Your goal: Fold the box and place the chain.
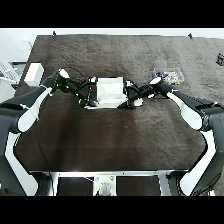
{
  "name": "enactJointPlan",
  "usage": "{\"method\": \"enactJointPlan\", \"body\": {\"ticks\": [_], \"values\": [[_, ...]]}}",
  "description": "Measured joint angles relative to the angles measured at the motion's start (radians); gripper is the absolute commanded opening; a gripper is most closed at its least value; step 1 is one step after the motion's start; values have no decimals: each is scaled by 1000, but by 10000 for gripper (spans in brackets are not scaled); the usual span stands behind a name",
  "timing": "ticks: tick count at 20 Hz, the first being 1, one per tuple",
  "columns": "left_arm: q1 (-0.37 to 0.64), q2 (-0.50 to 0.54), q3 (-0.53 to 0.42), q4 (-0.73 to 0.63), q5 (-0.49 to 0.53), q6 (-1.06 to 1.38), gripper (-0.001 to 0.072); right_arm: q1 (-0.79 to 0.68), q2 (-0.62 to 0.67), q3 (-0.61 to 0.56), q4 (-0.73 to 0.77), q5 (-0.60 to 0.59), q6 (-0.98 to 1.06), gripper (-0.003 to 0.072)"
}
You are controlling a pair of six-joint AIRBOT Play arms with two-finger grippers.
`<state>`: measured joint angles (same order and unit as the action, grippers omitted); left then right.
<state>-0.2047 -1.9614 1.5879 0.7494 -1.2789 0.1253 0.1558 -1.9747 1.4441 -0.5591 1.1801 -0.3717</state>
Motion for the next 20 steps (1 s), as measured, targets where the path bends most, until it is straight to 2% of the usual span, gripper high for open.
{"method": "enactJointPlan", "body": {"ticks": [7, 8, 9, 14, 20], "values": [[0, 0, 0, 13, 47, 12, 342, 0, 0, 0, 0, -3, 2, 553], [0, 0, 0, 18, 53, 13, 197, 0, 0, 0, 0, -2, 2, 553], [0, 0, 0, 23, 53, 13, 119, 0, 0, 0, 1, -5, 2, 553], [0, 0, 0, 6, 69, 35, 122, 0, 0, 0, 0, 0, -1, 553], [0, 0, 0, -52, 20, 72, 122, 0, 0, 0, -2, 6, -3, 553]]}}
